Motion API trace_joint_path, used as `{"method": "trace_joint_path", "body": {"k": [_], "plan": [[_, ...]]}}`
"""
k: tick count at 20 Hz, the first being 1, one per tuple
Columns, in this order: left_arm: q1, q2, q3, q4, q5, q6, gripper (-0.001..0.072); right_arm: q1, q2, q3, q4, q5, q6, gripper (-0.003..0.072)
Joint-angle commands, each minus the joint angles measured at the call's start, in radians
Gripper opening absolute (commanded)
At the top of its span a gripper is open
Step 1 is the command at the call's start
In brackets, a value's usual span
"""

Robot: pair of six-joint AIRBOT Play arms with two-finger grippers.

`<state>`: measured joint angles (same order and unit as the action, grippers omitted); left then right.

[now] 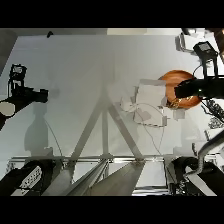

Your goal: Fold the box and place the chain.

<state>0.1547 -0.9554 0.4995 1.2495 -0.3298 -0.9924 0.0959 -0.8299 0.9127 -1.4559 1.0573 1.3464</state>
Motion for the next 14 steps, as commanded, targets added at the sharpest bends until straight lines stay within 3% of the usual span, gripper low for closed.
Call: {"method": "trace_joint_path", "body": {"k": [1,4,5,7,8,14], "plan": [[0.0,0.001,0.0,0.0,0.0,0.0,0.0697,0.0,0.0,0.0,0.027,0.006,0.011,0.0015],[0.0,0.001,0.0,0.0,0.0,0.0,0.0697,-0.001,-0.005,0.0,-0.061,0.055,0.023,0.0018],[0.0,0.001,0.0,0.0,0.0,0.0,0.0697,-0.001,-0.013,0.0,-0.133,0.087,0.05,0.0064],[0.0,0.001,0.0,0.0,0.0,0.0,0.0697,-0.003,-0.04,0.0,-0.278,0.183,0.108,0.0269],[0.0,0.001,0.0,0.0,0.0,0.0,0.0697,-0.015,-0.058,0.0,-0.312,0.224,0.113,0.033],[0.0,0.001,0.0,0.0,0.0,0.0,0.0697,-0.301,-0.149,-0.001,-0.16,0.304,0.037,0.0408]]}}
